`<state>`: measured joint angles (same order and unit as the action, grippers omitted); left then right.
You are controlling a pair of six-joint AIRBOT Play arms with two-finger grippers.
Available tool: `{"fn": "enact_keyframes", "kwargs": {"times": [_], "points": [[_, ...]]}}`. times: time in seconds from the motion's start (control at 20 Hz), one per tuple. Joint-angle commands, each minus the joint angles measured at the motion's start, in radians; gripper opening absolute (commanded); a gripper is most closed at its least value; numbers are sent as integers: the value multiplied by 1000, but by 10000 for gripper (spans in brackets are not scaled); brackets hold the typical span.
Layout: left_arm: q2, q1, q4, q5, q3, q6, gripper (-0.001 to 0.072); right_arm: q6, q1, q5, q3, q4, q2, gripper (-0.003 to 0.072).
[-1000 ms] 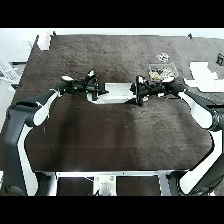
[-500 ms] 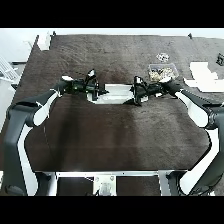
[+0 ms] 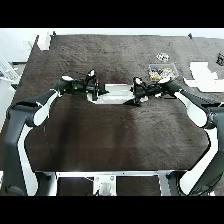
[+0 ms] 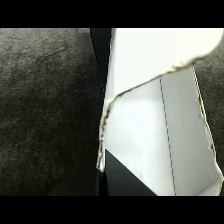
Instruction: Fold the box and place the chain.
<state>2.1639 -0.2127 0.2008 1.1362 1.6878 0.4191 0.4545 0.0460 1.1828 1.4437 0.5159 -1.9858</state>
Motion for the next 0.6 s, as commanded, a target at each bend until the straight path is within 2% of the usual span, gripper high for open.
{"fn": "enact_keyframes", "kwargs": {"times": [0.0,0.35,0.4,0.55], "points": [[0,0,0,0,0,0,20,-1,1,1,1,0,-1,646],[0,0,0,0,0,0,20,-1,1,1,1,2,-1,618],[0,0,0,0,0,0,20,-1,1,2,1,2,-1,589],[0,0,0,0,0,0,20,-1,1,1,1,1,-1,589]]}}
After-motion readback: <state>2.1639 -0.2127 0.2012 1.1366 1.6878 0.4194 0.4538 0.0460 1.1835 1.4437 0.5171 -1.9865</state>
